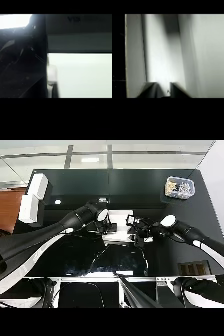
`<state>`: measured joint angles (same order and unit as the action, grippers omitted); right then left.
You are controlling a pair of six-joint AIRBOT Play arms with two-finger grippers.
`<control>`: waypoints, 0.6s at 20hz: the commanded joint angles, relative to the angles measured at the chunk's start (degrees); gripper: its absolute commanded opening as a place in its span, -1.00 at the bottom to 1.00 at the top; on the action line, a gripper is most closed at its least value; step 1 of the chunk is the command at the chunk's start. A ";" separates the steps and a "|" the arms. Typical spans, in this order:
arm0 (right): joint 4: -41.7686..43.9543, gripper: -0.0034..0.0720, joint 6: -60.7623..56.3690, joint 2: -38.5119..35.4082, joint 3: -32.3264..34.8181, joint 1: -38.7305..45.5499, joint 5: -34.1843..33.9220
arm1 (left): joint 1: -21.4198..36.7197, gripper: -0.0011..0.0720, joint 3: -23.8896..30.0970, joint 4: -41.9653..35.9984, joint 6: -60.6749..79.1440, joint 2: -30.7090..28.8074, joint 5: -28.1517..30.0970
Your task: Fold the box and place the chain.
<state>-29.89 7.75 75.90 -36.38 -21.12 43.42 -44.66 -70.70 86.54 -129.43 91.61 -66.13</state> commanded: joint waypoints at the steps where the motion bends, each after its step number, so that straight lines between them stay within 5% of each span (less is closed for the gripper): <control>1: 0.92 -0.30 -3.02 0.00 -0.02 -0.04 0.09 | 0.04 -0.90 -0.04 -0.22 0.00 -0.02 -0.26; 2: 0.42 -0.48 -5.29 -0.31 -0.02 0.07 0.04 | 0.04 -0.90 -0.04 -0.22 0.00 -0.02 -0.33; 3: -1.16 -0.87 -10.93 -1.16 -0.04 0.70 0.31 | 0.04 -0.90 -0.04 -0.22 0.00 -0.02 -0.33; 6: -11.17 -0.87 -40.44 -8.15 -0.59 7.21 5.62 | 0.07 -0.90 -0.04 -0.20 0.00 -0.02 -0.33; 10: -28.92 -0.87 -76.37 -15.98 -0.59 25.77 13.94 | 0.07 -0.90 -0.04 -0.20 0.00 -0.02 -0.33; 12: -25.29 -0.87 -85.07 -14.60 3.10 35.91 11.76 | 0.07 -0.90 -0.04 -0.22 0.00 -0.02 -0.33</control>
<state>-51.00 -55.09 62.65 -35.83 2.61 53.43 -44.62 -70.70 86.24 -129.43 91.59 -66.48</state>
